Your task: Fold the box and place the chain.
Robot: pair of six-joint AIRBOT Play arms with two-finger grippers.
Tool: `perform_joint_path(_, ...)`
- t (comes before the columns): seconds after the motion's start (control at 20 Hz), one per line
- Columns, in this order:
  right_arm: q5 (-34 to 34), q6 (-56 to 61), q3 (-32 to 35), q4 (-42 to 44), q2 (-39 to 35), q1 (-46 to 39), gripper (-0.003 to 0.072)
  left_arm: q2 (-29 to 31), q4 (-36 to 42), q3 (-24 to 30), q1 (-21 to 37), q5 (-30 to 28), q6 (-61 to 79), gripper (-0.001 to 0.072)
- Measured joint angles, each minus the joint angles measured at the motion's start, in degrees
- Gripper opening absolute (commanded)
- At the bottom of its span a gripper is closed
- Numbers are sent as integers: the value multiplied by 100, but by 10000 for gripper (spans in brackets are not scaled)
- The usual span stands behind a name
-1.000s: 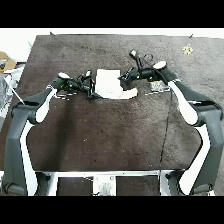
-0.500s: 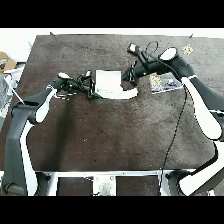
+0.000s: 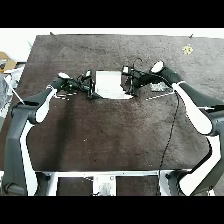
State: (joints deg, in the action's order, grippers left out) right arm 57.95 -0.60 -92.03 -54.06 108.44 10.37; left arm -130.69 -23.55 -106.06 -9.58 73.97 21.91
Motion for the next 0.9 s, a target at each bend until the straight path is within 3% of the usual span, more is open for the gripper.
perform_joint_path(0.4, -70, -122, 7, -103, 24, -87, 516, 0, 0, 0, 0, 2, 0, 130)
perform_joint_path(0.5, -48, -127, 4, -39, -11, -105, 573, 0, 0, 0, 0, 2, -2, 129)
perform_joint_path(0.6, 17, -138, 4, 90, -13, -79, 570, 0, 2, 0, 0, 2, -2, 130)
perform_joint_path(0.7, 55, -138, 7, 173, 31, -24, 512, 0, 2, 0, 0, 2, -2, 130)
perform_joint_path(0.8, 94, -140, 4, 223, 90, 28, 502, 0, 2, 0, 0, 2, -2, 130)
perform_joint_path(0.85, 94, -140, 7, 240, 120, 44, 381, 0, 0, 0, 0, 2, -2, 129)
perform_joint_path(0.9, 87, -138, 7, 256, 144, 46, 372, 0, 2, 0, 0, 2, -2, 130)
